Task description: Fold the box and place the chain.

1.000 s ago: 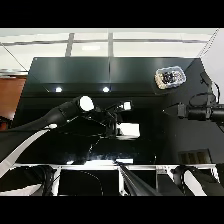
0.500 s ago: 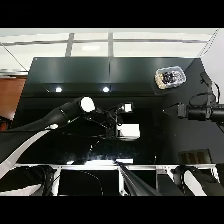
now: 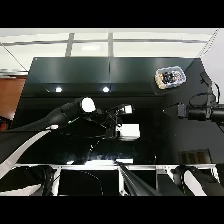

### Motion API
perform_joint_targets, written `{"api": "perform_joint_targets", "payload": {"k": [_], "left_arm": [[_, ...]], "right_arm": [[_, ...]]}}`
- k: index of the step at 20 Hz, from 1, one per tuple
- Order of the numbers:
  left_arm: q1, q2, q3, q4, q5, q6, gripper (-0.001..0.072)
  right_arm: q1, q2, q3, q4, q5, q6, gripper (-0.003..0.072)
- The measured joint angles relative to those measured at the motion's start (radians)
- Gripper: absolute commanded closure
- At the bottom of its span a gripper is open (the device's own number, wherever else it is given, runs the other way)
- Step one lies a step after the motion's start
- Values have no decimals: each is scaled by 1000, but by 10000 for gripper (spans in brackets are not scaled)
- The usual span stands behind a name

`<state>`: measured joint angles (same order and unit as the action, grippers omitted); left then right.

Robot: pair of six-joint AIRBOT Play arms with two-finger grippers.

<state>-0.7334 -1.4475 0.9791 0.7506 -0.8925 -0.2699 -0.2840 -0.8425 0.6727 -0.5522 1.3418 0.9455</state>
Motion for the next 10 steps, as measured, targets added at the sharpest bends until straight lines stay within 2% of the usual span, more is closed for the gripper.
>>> {"api": "perform_joint_targets", "payload": {"k": [10], "left_arm": [[-20,-13,0,6,11,0,2]], "right_arm": [[0,0,0,-1,0,0,670]]}}
